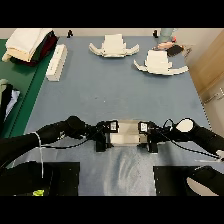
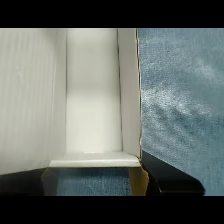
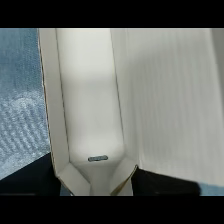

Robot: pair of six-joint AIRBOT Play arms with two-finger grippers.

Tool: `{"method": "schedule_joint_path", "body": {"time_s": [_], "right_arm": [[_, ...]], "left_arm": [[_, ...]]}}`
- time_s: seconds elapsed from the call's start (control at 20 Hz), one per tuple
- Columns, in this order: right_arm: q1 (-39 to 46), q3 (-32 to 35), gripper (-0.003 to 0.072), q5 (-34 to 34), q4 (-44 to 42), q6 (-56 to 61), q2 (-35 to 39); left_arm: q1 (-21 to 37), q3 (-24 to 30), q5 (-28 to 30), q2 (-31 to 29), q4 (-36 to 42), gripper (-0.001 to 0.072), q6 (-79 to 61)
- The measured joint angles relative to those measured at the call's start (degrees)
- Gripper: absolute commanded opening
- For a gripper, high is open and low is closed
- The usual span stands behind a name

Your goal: Fold the box.

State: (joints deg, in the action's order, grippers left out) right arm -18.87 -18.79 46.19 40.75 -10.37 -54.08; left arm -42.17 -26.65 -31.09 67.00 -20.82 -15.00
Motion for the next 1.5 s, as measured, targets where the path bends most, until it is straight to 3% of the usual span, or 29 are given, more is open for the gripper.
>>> {"method": "schedule_joint_path", "body": {"time_s": [0.15, 0.25, 0.9, 1.3, 1.5], "right_arm": [[0.00, 0.00, 0.0508, 0.00, 0.00, 0.00, 0.00], [0.00, 0.00, 0.0720, 0.04, -0.28, 0.09, 0.00], [0.02, -0.02, 0.0720, 3.39, 3.91, 4.09, 2.71], [0.00, 0.00, 0.0720, 4.94, 15.21, 20.46, 15.45], [0.00, 0.00, 0.0720, 6.54, 15.32, 30.88, 22.80]], "left_arm": [[0.00, 0.00, 0.04, 0.00, 0.00, 0.0458, 0.02], [0.00, 0.00, 0.09, 0.00, 0.09, 0.0458, 0.13], [-0.07, 0.00, -0.22, 0.00, 0.07, 0.0458, -0.02], [0.00, 0.00, 0.20, 0.00, 0.04, 0.0458, 0.13], [0.00, 0.00, 0.11, 0.00, 0.04, 0.0458, 0.07]]}}
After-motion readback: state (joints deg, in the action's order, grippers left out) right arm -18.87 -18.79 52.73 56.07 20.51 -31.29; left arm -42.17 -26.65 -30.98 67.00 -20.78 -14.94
